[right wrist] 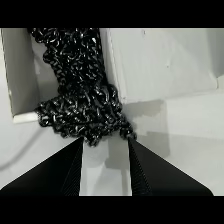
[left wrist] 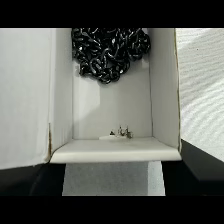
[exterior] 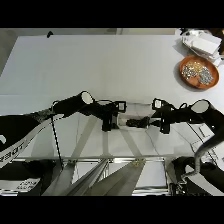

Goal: Fold the box and place the chain.

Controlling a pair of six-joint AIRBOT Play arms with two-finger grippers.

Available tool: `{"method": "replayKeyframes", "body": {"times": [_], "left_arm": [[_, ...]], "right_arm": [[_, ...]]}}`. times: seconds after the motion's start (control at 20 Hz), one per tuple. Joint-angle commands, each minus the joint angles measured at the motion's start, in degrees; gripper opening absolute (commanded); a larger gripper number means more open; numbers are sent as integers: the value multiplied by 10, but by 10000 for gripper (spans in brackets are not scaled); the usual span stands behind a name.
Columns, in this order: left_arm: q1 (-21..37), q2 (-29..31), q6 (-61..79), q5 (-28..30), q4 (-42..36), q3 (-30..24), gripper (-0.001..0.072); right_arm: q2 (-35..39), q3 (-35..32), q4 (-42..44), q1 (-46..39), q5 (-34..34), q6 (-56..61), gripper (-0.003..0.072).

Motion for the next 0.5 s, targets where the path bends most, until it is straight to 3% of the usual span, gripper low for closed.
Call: {"method": "replayKeyframes", "body": {"times": [0.0,0.45], "left_arm": [[0,0,0,0,0,0,134],[0,0,0,0,0,0,134]], "right_arm": [[-25,-1,41,1,-36,-19,318],[-26,-20,64,1,-26,-71,315]]}}
